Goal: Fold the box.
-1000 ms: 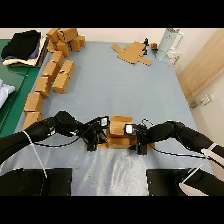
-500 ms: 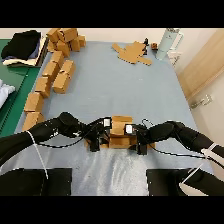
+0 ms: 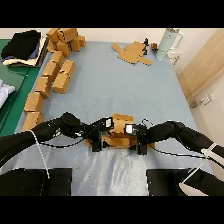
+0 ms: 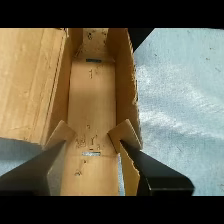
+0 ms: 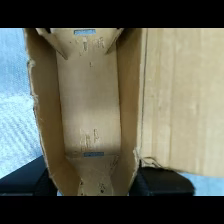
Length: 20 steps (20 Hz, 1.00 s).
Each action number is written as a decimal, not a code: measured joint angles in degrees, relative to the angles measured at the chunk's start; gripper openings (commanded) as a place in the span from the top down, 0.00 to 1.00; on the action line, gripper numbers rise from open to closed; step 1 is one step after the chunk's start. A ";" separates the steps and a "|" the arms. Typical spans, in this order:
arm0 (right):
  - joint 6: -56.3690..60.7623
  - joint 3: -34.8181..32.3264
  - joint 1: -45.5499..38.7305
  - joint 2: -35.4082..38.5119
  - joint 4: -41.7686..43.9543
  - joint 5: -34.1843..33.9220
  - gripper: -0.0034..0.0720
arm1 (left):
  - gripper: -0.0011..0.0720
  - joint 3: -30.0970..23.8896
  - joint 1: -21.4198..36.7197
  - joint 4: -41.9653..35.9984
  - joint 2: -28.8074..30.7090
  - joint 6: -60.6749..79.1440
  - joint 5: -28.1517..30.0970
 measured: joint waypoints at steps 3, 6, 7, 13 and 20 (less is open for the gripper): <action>-0.02 0.00 0.00 0.00 0.00 0.00 0.36 | 0.10 0.00 -0.04 -0.09 -0.04 0.00 -0.44; -0.07 0.00 0.00 0.00 -0.02 0.00 0.36 | 0.91 0.00 -0.04 0.11 0.02 -0.61 -0.59; -0.07 0.00 0.00 0.00 -0.02 0.00 0.36 | 0.93 0.02 -0.02 0.87 0.39 -1.57 -0.83; -0.07 0.00 0.00 0.00 0.00 0.00 0.36 | 0.97 0.00 2.47 15.52 8.59 -21.27 -1.49; -0.07 0.00 0.00 0.00 0.00 0.00 0.36 | 0.97 -0.02 9.57 41.13 20.85 -73.70 -6.36</action>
